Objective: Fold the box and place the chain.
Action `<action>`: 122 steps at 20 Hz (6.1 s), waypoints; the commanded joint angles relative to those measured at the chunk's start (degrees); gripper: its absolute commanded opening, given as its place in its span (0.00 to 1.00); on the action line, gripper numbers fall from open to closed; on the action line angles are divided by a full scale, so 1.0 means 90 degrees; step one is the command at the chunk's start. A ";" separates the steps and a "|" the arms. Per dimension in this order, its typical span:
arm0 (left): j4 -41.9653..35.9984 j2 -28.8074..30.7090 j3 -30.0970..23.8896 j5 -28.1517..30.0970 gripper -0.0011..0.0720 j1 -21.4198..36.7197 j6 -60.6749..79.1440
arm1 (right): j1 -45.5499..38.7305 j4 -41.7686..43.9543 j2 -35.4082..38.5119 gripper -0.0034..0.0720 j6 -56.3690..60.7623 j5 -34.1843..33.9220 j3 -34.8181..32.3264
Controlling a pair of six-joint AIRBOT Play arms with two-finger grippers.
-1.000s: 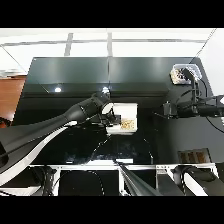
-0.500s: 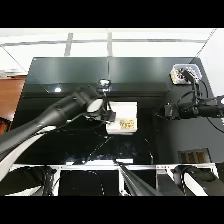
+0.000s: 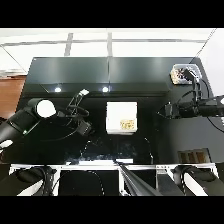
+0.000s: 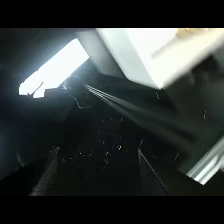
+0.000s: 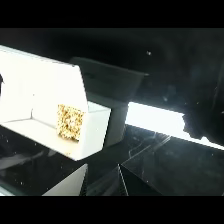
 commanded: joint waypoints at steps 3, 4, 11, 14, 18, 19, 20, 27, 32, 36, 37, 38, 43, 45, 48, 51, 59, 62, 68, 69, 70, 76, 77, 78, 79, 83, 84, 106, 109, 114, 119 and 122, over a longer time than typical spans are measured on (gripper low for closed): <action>-0.0894 -0.0104 -0.0537 0.0913 0.99 -0.0005 0.4930 | 0.0002 -0.0015 0.0002 0.35 0.0002 -0.0233 0.0000; -0.0920 -0.0182 -0.0520 0.1226 0.99 -0.0102 0.5610 | 0.0002 -0.0012 0.0002 0.35 0.0002 -0.0231 0.0000; -0.2331 -0.1576 -0.0204 0.1511 0.99 -0.0107 0.7587 | 0.0002 -0.0010 0.0002 0.35 0.0075 -0.0267 0.0000; -0.2686 -0.1972 -0.0015 0.1535 0.99 -0.0039 0.7597 | 0.0002 0.0015 0.0002 0.35 0.0080 -0.0282 0.0000; -0.2805 -0.2152 0.0039 0.1175 0.99 -0.0015 0.8068 | 0.0002 0.0015 0.0002 0.35 0.0080 -0.0289 0.0000; -0.2681 -0.2152 0.0039 0.1129 0.99 -0.0017 0.8310 | 0.0002 0.0015 0.0002 0.35 0.0080 -0.0294 0.0000; -0.2708 -0.2159 0.0039 0.1163 0.99 -0.0015 0.8301 | 0.0002 0.0015 0.0002 0.35 0.0080 -0.0301 0.0000; -0.2773 -0.2358 0.0342 0.1226 0.99 -0.0015 0.8225 | 0.0002 0.0056 0.0002 0.35 0.0080 -0.0444 0.0000; -0.2820 -0.2499 0.0478 0.1149 0.99 -0.0017 0.8204 | 0.0002 0.0058 0.0002 0.35 0.0080 -0.0471 0.0000; -0.2822 -0.2499 0.0478 0.1107 0.99 -0.0017 0.8206 | 0.0002 0.0061 0.0002 0.35 0.0083 -0.0532 0.0000; -0.2861 -0.2499 0.0478 0.1105 0.99 -0.0017 0.8206 | 0.0002 0.0061 0.0002 0.35 0.0097 -0.0585 0.0000; -0.2912 -0.2499 0.0478 0.1105 0.99 -0.0017 0.8206 | 0.0002 0.0061 0.0000 0.35 0.0100 -0.0627 0.0000; -0.2897 -0.2499 0.0476 0.1180 0.99 -0.0066 0.8148 | 0.0002 0.0053 -0.0134 0.35 0.0136 -0.1523 0.0000; -0.2892 -0.2499 0.0476 0.1183 0.99 -0.0090 0.8148 | 0.0007 0.0083 -0.0403 0.35 0.0338 -0.1800 0.0000; -0.2888 -0.2499 0.0476 0.1258 0.99 -0.0219 0.8145 | 0.0282 0.0087 -0.0945 0.35 0.0362 -0.2195 0.0002; -0.2895 -0.2499 0.0476 0.1375 0.97 -0.0255 0.8065 | 0.0702 0.0185 -0.1474 0.35 0.0359 -0.2892 0.0005; -0.2909 -0.2499 0.0476 0.1372 0.47 -0.0255 0.8065 | 0.1409 0.0515 -0.2446 0.90 -0.0141 -0.3427 0.0517; -0.2909 -0.2499 0.0476 0.1372 0.47 -0.0255 0.8065 | 0.1707 0.0517 -0.2458 0.90 -0.1537 -0.2664 0.0529; -0.2912 -0.2499 0.0476 0.1370 0.47 -0.0255 0.8065 | 0.1814 0.0508 -0.1882 0.83 -0.3939 -0.1049 0.0532; -0.2912 -0.2499 0.0476 0.1370 0.47 -0.0255 0.8065 | 0.1885 0.0500 -0.1882 0.90 -0.3983 -0.0979 0.0527; -0.2912 -0.2499 0.0476 0.1370 0.47 -0.0255 0.8065 | 0.1989 0.0469 -0.1897 0.90 -0.4189 -0.0976 0.0498; -0.2912 -0.2499 0.0476 0.1370 0.47 -0.0255 0.8065 | 0.2509 0.0493 -0.2008 0.90 -0.6037 -0.1093 0.0267; -0.2912 -0.2499 0.0476 0.1370 0.47 -0.0255 0.8065 | 0.2540 0.0500 -0.2023 0.90 -0.6067 -0.1120 0.0262; -0.2912 -0.2499 0.0476 0.1370 0.47 -0.0255 0.8065 | 0.2550 0.0522 -0.2025 0.90 -0.6139 -0.1107 0.0262; -0.2912 -0.2499 0.0476 0.1370 0.47 -0.0255 0.8065 | 0.2550 0.0539 -0.2025 0.89 -0.6200 -0.1107 0.0262; -0.2912 -0.2499 0.0476 0.1370 0.47 -0.0255 0.8065 | 0.2548 0.0508 -0.2052 0.86 -0.6271 -0.1188 0.0262; -0.2912 -0.2499 0.0476 0.1370 0.47 -0.0255 0.8065 | 0.2548 0.0508 -0.2055 0.85 -0.6271 -0.1185 0.0262; -0.2912 -0.2499 0.0476 0.1370 0.47 -0.0255 0.8065 | 0.2545 0.0488 -0.2047 0.42 -0.6237 -0.0908 0.0092; -0.2912 -0.2499 0.0476 0.1370 0.47 -0.0255 0.8065 | 0.2545 0.0486 -0.2050 0.42 -0.6237 -0.0843 0.0092; -0.2912 -0.2499 0.0476 0.1370 0.47 -0.0255 0.8065 | 0.2548 0.0481 -0.2154 0.42 -0.6234 -0.0831 0.0090; -0.2912 -0.2499 0.0476 0.1370 0.47 -0.0255 0.8065 | 0.2543 0.0539 -0.2130 0.42 -0.6105 -0.0724 0.0112; -0.2912 -0.2499 0.0476 0.1370 0.47 -0.0255 0.8065 | 0.2446 0.0566 -0.1829 0.42 -0.5151 -0.0631 0.0221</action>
